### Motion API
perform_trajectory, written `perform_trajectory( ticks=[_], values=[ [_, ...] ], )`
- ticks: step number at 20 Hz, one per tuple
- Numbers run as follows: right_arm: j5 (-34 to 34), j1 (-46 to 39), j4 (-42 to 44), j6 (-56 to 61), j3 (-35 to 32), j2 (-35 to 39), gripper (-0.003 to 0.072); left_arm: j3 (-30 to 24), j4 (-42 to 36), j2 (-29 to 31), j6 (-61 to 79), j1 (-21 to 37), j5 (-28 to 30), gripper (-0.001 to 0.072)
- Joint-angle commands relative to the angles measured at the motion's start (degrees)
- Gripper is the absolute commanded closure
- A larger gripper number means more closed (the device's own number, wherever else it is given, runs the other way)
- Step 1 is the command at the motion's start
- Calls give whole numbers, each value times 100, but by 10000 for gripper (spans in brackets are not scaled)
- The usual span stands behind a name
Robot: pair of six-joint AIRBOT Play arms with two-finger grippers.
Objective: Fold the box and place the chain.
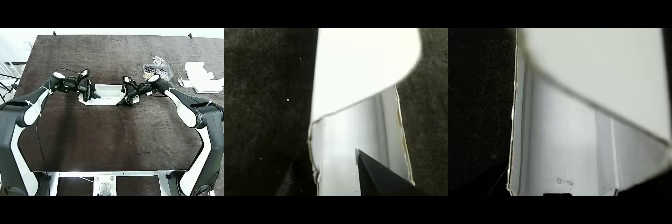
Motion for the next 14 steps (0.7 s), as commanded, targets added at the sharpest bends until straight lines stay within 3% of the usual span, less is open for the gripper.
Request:
perform_trajectory(
  ticks=[1, 14],
  values=[
    [13, 4, -2, 4, 4, -4, 166, 20, -26, 92, 2, 0, -63, 298],
    [13, 4, -2, 4, 2, -4, 166, 103, 1080, 1228, -562, 31, -251, 300]
  ],
)
